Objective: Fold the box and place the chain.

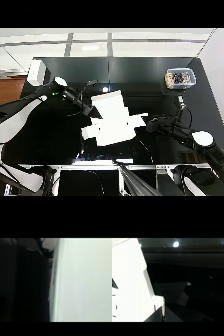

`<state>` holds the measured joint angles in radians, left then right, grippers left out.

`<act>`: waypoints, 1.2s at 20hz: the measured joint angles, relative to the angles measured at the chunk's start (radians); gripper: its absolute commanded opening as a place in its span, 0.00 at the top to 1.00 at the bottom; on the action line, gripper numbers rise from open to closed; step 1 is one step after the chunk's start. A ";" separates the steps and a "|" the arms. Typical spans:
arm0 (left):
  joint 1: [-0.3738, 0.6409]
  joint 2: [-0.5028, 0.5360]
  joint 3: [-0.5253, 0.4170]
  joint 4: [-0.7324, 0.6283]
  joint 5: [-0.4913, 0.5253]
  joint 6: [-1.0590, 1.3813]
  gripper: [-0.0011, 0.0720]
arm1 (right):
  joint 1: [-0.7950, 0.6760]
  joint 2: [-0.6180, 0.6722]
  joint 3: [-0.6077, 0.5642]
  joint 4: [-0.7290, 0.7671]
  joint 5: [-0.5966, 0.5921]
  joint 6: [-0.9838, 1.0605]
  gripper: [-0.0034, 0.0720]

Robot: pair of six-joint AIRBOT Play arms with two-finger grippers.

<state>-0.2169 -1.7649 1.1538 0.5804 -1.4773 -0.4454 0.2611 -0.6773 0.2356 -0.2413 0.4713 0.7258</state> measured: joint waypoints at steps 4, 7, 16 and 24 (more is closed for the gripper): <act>0.001 0.008 0.008 0.015 0.000 -0.032 0.95 | -0.006 0.000 0.017 -0.027 0.004 0.000 0.02; -0.006 0.055 0.014 0.039 -0.012 -0.077 0.95 | -0.054 0.001 0.106 -0.182 0.080 0.001 0.02; -0.187 0.339 -0.206 0.127 0.345 0.155 0.95 | -0.111 -0.008 0.329 -0.744 0.406 -0.103 0.02; -0.307 0.299 -0.257 0.138 0.612 0.396 0.95 | 0.031 -0.025 0.195 -0.746 0.380 -0.348 0.02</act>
<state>-0.5240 -1.4658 0.8970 0.7185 -0.8650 -0.0498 0.2920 -0.7025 0.4301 -0.9871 0.8516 0.3779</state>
